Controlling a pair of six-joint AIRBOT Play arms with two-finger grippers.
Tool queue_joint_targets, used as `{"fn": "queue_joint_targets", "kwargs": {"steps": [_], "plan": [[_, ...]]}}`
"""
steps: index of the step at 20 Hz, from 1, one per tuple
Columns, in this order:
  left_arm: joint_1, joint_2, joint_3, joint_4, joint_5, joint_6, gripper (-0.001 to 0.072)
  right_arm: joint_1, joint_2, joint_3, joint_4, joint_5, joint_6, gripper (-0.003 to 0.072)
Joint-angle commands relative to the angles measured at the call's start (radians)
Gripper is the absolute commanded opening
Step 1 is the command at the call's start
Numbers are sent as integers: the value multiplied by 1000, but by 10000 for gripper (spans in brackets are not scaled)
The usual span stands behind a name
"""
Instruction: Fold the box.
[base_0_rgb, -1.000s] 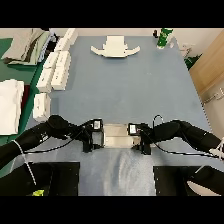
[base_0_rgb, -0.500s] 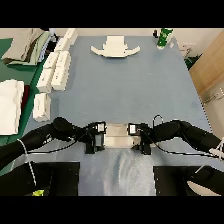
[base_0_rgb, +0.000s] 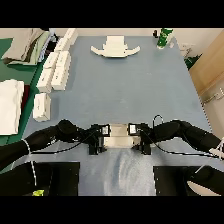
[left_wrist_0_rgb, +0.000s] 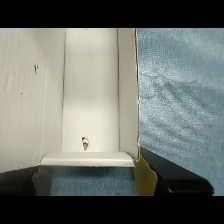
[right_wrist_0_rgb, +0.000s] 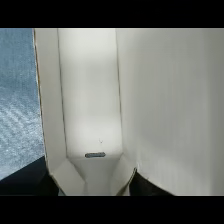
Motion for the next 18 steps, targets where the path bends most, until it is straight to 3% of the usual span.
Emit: {"fn": "queue_joint_targets", "kwargs": {"steps": [1,3,18], "plan": [[-7,-2,1,0,14,0,699,-1,0,0,0,0,0,449],[-7,-2,2,0,13,0,476,-1,0,0,0,0,0,449],[-6,-2,3,0,13,-1,466,-1,0,0,0,0,0,449]]}}
